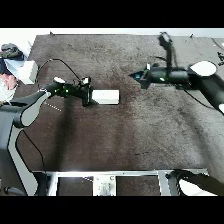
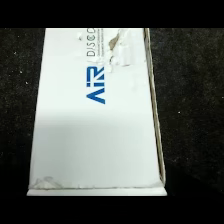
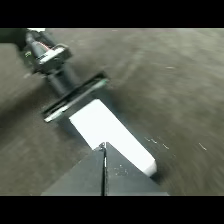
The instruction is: Fold the box and place the chain.
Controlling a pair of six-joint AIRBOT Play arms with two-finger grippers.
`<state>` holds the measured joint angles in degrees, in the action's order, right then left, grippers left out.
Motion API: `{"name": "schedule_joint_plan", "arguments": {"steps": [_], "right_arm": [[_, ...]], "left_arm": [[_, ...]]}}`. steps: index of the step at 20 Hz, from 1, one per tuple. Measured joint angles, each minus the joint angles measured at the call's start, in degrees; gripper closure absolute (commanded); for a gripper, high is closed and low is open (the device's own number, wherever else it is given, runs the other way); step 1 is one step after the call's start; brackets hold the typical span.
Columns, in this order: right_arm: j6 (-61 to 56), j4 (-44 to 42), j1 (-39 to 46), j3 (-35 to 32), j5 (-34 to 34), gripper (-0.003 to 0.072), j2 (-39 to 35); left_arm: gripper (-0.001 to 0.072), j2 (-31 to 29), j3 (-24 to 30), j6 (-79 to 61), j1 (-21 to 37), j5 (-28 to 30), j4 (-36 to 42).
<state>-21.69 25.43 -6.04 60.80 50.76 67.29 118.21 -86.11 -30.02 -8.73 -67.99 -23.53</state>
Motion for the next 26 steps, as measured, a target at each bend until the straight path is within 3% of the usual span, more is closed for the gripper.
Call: {"name": "schedule_joint_plan", "arguments": {"steps": [6,11,15,21,23,26], "right_arm": [[-1.33,1.84,3.19,-29.22,-19.04,0.0679,-26.88],[-1.66,2.47,3.76,-47.23,-32.76,0.0679,-49.33],[-1.68,3.65,3.8,-53.9,-36.33,0.0679,-59.19],[-1.68,4.24,3.8,-56.28,-37.81,0.0678,-62.75],[-1.68,4.26,3.8,-56.46,-38.01,0.0678,-63.12],[-1.68,4.33,3.82,-56.59,-38.14,0.0678,-63.21]], "left_arm": [[0.0292,-0.02,0.0,-0.02,0.0,0.0,0.0],[0.0292,0.0,0.0,-0.04,0.0,0.0,0.0],[0.0292,0.0,0.0,-0.02,0.0,0.0,0.0],[0.0294,0.0,0.0,-0.04,0.0,-0.02,0.02],[0.07,0.0,0.0,0.0,0.0,-0.22,0.09],[0.0702,-0.81,-0.2,1.22,0.46,-0.42,1.36]]}}
